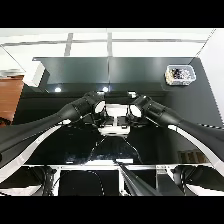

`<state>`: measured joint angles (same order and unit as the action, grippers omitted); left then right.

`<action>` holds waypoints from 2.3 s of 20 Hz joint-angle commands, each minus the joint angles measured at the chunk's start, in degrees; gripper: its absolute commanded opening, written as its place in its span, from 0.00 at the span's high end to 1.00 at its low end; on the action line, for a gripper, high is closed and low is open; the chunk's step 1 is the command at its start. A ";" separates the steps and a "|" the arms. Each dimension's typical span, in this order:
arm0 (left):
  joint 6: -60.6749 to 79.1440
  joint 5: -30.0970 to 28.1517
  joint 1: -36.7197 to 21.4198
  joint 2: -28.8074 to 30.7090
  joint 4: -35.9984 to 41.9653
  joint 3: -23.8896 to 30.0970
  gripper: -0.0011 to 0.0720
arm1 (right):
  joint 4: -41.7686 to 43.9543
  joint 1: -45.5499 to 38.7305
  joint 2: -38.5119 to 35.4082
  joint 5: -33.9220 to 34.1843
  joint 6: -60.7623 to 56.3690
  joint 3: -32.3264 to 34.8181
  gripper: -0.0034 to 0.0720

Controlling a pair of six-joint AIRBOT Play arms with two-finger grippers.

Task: Fold the box and place the chain.

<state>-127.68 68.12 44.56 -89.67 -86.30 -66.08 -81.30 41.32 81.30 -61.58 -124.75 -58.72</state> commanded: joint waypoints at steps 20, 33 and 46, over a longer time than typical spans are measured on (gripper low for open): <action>-0.04 -0.13 -0.02 0.02 2.86 0.00 0.95 | -9.16 -48.52 26.47 2.29 15.61 -42.56 0.22; -0.04 -0.15 -0.04 0.02 3.04 0.00 0.95 | -8.70 -48.94 35.67 1.90 15.28 -50.58 0.79; -0.04 -0.61 -0.04 0.02 3.04 0.00 0.95 | -6.75 -47.84 5.77 -3.08 34.32 -56.61 0.94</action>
<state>-127.74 67.66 44.56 -89.67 -83.24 -66.08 -89.97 -6.81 95.96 -64.90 -94.54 -115.07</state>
